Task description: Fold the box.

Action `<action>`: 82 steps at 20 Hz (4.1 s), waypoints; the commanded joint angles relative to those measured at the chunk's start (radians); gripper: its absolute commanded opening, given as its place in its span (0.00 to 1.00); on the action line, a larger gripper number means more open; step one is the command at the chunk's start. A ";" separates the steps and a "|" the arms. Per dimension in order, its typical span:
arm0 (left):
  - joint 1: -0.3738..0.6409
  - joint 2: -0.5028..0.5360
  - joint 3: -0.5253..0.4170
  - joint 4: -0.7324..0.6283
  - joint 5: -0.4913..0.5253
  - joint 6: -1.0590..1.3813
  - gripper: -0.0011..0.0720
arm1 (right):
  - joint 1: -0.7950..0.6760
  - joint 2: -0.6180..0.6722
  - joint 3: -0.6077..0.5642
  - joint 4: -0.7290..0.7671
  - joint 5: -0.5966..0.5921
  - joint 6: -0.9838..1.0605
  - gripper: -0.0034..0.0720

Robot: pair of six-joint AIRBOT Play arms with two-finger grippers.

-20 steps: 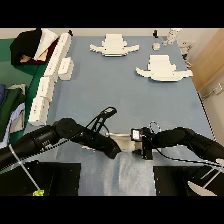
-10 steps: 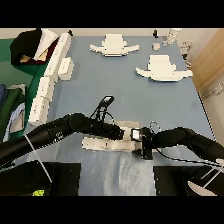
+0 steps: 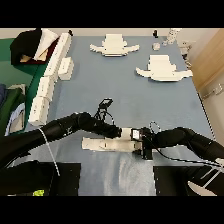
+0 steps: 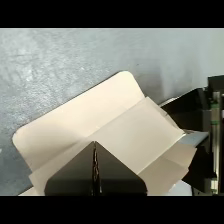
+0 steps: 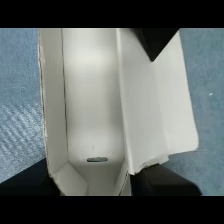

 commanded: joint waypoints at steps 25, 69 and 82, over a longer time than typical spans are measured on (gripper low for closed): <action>-0.072 0.485 -0.019 0.514 -0.344 0.560 0.92 | 0.001 0.001 0.001 0.000 0.001 0.000 0.72; 0.095 0.249 -0.267 -0.163 -0.044 1.319 0.03 | 0.001 0.001 0.001 0.000 0.001 0.000 0.72; 0.263 0.658 -0.246 0.409 -0.369 -0.123 0.03 | 0.001 0.001 0.001 0.000 0.001 0.000 0.72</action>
